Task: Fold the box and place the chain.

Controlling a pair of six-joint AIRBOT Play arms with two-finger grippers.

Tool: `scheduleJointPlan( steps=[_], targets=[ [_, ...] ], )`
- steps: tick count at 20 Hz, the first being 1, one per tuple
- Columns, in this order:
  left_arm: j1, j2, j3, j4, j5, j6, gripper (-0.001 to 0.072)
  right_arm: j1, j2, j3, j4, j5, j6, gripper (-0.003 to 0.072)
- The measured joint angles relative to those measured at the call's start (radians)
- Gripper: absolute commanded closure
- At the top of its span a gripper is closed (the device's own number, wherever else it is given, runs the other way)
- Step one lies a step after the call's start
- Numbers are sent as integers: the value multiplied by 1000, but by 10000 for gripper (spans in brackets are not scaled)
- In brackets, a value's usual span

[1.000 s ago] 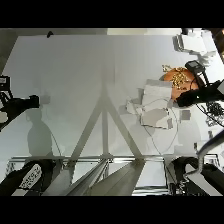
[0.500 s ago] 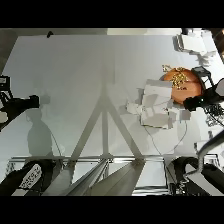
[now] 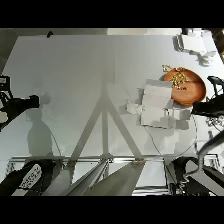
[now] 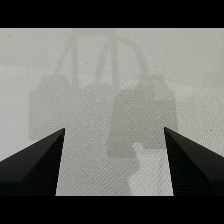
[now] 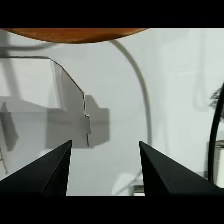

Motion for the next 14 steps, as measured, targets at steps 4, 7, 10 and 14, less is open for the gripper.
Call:
scheduleJointPlan(
  steps=[4,7,10,14],
  targets=[
    [0,0,0,0,0,0,10,-54,-40,-4,112,8,-78,191],
    [0,0,0,0,0,0,10,-66,-97,-4,157,8,-105,219],
    [0,0,0,0,0,0,10,-71,-160,-4,178,-5,-117,271],
    [0,0,0,0,0,0,10,-73,-230,-4,201,-27,-138,526]
  ],
)
